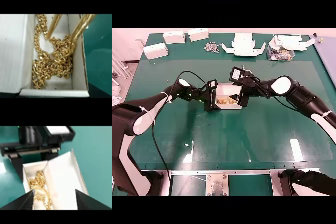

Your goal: Fold the box and place the chain.

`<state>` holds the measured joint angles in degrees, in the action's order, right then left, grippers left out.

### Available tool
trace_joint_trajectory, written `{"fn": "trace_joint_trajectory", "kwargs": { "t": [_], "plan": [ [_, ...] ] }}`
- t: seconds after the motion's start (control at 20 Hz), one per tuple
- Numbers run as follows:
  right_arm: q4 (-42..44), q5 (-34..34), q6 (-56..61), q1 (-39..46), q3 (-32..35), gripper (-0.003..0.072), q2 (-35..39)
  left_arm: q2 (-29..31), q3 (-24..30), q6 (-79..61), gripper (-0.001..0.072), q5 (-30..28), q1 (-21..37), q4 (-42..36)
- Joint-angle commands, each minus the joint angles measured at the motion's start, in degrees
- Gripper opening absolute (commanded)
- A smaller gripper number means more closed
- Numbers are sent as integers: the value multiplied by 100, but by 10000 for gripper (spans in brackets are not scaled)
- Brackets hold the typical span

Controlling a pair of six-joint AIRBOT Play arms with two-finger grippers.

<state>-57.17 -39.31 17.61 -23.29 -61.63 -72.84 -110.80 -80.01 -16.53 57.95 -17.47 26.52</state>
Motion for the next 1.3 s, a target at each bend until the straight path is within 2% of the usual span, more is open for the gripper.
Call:
{"fn": "trace_joint_trajectory", "kwargs": {
  "t": [0.0, 0.2, 0.4, 0.55, 0.75, 1.05, 1.25],
  "plan": [
    [-407, 52, -50, 356, 2, 578, -61, 2, 0, 0, 469, -4, 2, 0],
    [-514, -184, -1117, 1513, 52, 577, -15, 2, 2, 0, 469, -2, 2, 0],
    [402, -404, -2610, 2350, 50, 577, -717, 2, 2, 0, 469, -2, 7, 0],
    [988, -623, -3766, 2282, -48, 577, -1307, 2, 0, 0, 469, -4, 9, 0],
    [1008, -688, -4496, 2055, -378, 577, -1919, 2, 2, 0, 469, -4, 9, 0],
    [1200, -968, -4835, 1869, -1029, 577, -2374, 2, 2, 0, 469, -2, 9, 0],
    [1244, -1438, -4833, 1766, -1161, 577, -2555, 2, 0, 0, 469, -4, 9, 0]
  ]
}}
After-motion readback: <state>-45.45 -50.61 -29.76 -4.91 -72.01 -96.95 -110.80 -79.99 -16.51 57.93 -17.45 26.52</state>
